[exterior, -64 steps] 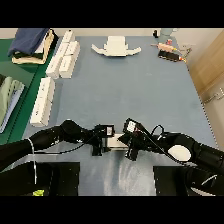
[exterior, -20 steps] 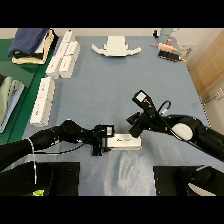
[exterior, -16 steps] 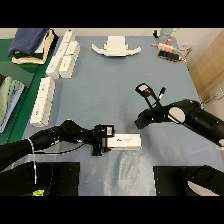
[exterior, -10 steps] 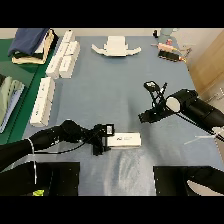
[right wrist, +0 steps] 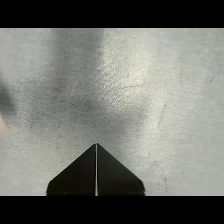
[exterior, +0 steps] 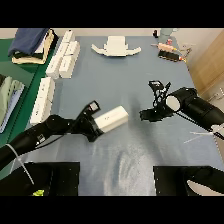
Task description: Fold the box.
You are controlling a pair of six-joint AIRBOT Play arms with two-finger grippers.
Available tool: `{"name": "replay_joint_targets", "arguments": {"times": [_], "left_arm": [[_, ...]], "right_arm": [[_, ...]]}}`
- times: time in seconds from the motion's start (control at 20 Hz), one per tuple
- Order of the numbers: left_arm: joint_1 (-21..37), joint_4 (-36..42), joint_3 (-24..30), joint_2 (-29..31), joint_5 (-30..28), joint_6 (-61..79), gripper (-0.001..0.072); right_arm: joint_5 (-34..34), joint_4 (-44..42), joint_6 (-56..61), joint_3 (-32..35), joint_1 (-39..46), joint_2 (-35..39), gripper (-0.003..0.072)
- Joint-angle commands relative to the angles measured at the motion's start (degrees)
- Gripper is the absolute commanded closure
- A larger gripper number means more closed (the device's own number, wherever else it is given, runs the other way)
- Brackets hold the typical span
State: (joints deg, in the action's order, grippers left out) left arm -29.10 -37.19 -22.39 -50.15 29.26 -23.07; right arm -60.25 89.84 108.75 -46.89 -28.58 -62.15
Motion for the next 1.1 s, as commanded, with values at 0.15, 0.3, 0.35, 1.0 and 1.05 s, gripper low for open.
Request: {"name": "replay_joint_targets", "arguments": {"times": [0.15, 0.3, 0.35, 1.0, 1.05], "left_arm": [[24.3, -23.3, -3.2, 3.4, 0.0, -34.4, 0.03], [30.7, -23.3, -6.4, -0.8, -1.4, -34.4, 0.0301], [31.9, -23.3, -7.5, -2.6, -2.3, -34.4, 0.0301], [33.4, -22.6, -32.2, -32.0, -6.3, -36.6, 0.0301], [33.5, -22.6, -33.9, -33.6, -6.4, -36.6, 0.0301]], "right_arm": [[2.6, 0.1, 0.8, 0.0, 0.0, 0.0, 0.0683], [3.6, 0.1, 0.8, 0.0, 0.0, 0.0, 0.0683], [3.5, 0.1, 0.8, 0.0, 0.0, 0.0, 0.0683], [3.8, 0.1, 0.8, 0.0, 0.0, 0.0, 0.0683], [3.8, 0.1, 0.8, 0.0, 0.0, 0.0, 0.0683]]}}
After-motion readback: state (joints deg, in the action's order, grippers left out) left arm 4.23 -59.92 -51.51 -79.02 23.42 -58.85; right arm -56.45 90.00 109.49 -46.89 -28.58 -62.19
